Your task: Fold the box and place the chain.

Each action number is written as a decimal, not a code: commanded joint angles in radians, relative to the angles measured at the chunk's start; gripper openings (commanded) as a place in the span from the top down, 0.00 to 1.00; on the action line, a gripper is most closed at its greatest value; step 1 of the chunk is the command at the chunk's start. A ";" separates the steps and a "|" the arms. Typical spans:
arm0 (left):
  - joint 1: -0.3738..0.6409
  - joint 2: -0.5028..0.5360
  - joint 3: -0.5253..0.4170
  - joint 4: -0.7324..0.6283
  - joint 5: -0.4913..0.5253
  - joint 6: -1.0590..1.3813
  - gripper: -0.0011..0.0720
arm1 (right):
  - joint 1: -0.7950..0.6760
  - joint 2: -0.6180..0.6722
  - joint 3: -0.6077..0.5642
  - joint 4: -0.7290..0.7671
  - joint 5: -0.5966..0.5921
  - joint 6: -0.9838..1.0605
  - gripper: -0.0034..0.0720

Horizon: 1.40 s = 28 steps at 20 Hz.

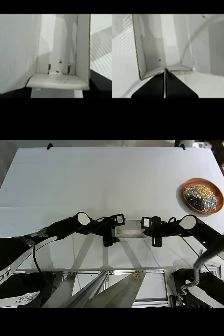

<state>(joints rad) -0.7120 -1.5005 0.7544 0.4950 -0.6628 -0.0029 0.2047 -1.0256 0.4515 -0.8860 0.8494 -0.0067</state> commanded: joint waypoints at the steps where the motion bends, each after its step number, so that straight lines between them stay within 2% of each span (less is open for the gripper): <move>1: 0.000 0.000 0.000 0.003 0.000 0.002 0.39 | -0.068 0.113 0.000 -0.072 0.077 0.383 0.93; 3: 0.000 0.000 0.000 0.003 0.000 0.002 0.39 | -0.132 0.214 0.000 -0.090 0.098 0.721 0.93; 5: 0.000 0.000 0.000 0.003 0.000 0.002 0.39 | -0.197 0.295 0.000 -0.172 0.130 1.053 0.93; 6: 0.000 0.000 0.000 0.003 0.000 0.002 0.39 | -0.227 0.325 0.000 -0.219 0.154 1.154 0.93; 9: 0.000 0.000 0.000 0.003 0.000 0.002 0.39 | -0.324 0.348 0.000 -0.296 0.265 1.271 0.93; 11: 0.000 0.000 0.000 0.003 0.000 0.002 0.39 | -0.417 0.321 0.000 -0.318 0.342 1.294 0.93; 15: 0.000 0.000 0.000 0.003 0.000 0.002 0.39 | -0.534 0.211 0.000 -0.309 0.317 1.316 0.93; 19: 0.000 0.000 0.000 0.003 0.000 0.002 0.39 | -0.534 0.068 0.000 -0.171 0.268 1.198 0.93; 21: 0.000 0.000 0.000 0.003 0.000 0.002 0.39 | -0.534 0.018 0.000 -0.164 0.240 1.186 0.93; 24: 0.000 0.000 0.000 0.003 0.000 0.002 0.39 | -0.534 -0.037 0.000 -0.137 0.213 1.163 0.93; 28: 0.000 0.000 0.000 0.003 0.000 0.002 0.39 | -0.534 -0.072 0.000 -0.029 0.232 1.085 0.93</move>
<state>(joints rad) -0.7120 -1.5005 0.7544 0.4976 -0.6628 -0.0006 -0.3283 -1.0668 0.4515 -0.9955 1.0752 1.1370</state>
